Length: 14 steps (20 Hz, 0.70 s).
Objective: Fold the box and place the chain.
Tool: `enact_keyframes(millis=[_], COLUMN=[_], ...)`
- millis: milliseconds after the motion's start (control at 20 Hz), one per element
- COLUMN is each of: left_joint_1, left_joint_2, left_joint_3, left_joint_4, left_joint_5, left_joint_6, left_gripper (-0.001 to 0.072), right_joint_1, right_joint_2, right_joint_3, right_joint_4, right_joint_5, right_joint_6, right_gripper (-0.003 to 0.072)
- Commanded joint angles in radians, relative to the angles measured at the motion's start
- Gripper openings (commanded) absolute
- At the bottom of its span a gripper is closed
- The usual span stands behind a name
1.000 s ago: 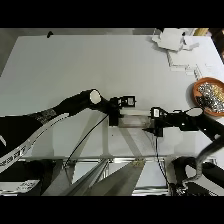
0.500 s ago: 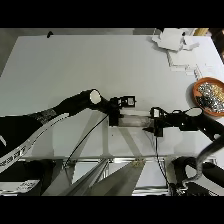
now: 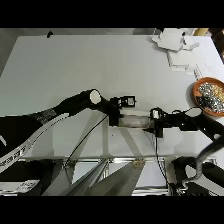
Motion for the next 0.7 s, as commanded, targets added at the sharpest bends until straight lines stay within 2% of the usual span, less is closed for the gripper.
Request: enact_keyframes(millis=[0, 400, 500, 650], left_joint_1=[0.0, 0.0, 0.0, 0.0], left_joint_2=[0.001, 0.001, 0.001, 0.001], left_joint_3=[0.0, 0.0, 0.0, 0.0], left_joint_4=[0.0, 0.0, 0.0, 0.0], left_joint_5=[0.0, 0.0, 0.0, 0.0], left_joint_6=[0.0, 0.0, 0.0, 0.0], left_gripper=[0.0008, 0.0008, 0.0008, 0.0008], right_joint_1=[0.0, 0.0, 0.0, 0.0], right_joint_2=[0.0, -0.001, -0.001, 0.0], right_joint_3=[-0.001, -0.001, -0.001, -0.001], right_joint_4=[-0.003, 0.001, 0.0, 0.0], right_joint_5=[0.003, 0.004, 0.004, 0.002], right_joint_6=[0.0, 0.0, 0.0, 0.0], right_gripper=[0.0516, 0.0509, 0.0383, 0.0389])
